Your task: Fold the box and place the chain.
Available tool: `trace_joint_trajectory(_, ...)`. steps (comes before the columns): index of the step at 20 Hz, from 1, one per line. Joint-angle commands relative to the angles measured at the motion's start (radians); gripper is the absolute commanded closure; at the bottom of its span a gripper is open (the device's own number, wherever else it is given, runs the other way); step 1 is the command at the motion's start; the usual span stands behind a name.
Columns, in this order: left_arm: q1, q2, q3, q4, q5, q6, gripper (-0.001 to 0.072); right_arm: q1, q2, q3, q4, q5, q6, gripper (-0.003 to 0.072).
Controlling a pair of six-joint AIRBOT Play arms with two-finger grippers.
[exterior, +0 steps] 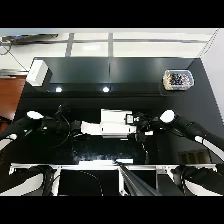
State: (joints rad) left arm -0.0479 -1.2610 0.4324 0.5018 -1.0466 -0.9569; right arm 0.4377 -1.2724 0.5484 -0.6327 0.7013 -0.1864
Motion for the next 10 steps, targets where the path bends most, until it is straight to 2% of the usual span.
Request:
trace_joint_trajectory(1, -0.065, -0.011, 0.031, -0.065, 0.033, 0.082, 0.0684, 0.001, 0.0, 0.0, 0.0, 0.0, 0.0, 0.0201)
trace_joint_trajectory(2, -0.064, -0.011, 0.047, -0.065, 0.017, 0.097, 0.0679, 0.001, 0.0, 0.0, 0.0, 0.0, 0.0, 0.0201)
trace_joint_trajectory(3, -0.064, -0.011, 0.062, -0.065, -0.001, 0.101, 0.0609, 0.001, 0.0, 0.0, 0.0, 0.0, 0.0, 0.0201)
trace_joint_trajectory(4, -0.064, -0.011, 0.08, -0.065, -0.025, 0.101, 0.0457, 0.001, 0.0, 0.0, 0.0, 0.0, 0.0, 0.0201)
trace_joint_trajectory(6, -0.064, -0.011, 0.119, -0.065, -0.079, 0.089, 0.0067, 0.001, 0.0, 0.0, 0.0, 0.0, 0.0, 0.0201)
trace_joint_trajectory(7, -0.065, -0.011, 0.137, -0.065, -0.103, 0.089, 0.0034, 0.001, 0.0, 0.0, 0.0, 0.0, 0.0, 0.0201)
trace_joint_trajectory(10, -0.1, -0.011, 0.177, -0.064, -0.135, 0.085, 0.0034, 0.001, 0.0, 0.0, 0.0, 0.0, 0.0, 0.0201)
